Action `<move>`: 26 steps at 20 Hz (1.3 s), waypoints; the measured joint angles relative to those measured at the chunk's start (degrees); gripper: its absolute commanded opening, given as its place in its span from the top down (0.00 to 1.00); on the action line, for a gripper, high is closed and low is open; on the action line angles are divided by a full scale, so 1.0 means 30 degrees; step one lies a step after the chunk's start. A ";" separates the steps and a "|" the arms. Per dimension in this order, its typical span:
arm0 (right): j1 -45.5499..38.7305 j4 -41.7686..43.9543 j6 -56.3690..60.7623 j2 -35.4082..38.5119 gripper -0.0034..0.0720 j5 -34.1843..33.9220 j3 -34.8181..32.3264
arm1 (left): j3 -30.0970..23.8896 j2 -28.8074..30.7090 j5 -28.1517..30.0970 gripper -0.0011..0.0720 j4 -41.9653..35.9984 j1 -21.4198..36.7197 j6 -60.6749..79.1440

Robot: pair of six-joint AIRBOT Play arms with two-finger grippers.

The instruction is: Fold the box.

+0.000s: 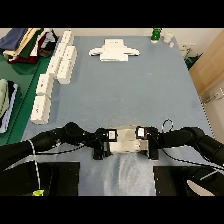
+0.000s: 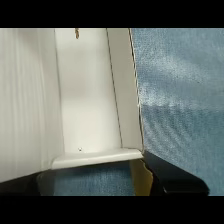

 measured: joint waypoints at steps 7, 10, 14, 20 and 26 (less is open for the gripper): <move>0.0000 0.0000 0.0000 0.0000 0.01 -0.0029 0.0000 | 0.0000 0.0000 0.0117 0.44 -0.0015 0.0000 -0.0015; 0.0000 0.0000 0.0000 -0.0007 0.01 -0.0036 0.0000 | 0.0000 0.0000 0.0131 0.44 -0.0007 0.0000 -0.0015; 0.0000 -0.0299 0.0568 0.0000 0.01 -0.0539 0.0109 | 0.0000 0.0000 0.0153 0.44 -0.0007 0.0000 -0.0015; 0.0000 -0.3257 0.4313 0.0007 0.02 -0.2484 0.1297 | 0.0000 0.0000 0.0182 0.44 0.0000 0.0000 -0.0015; 0.0000 -0.5464 0.7643 0.0000 0.02 -0.5297 0.3147 | 0.0000 0.0000 0.0291 0.44 0.0000 0.0000 -0.0015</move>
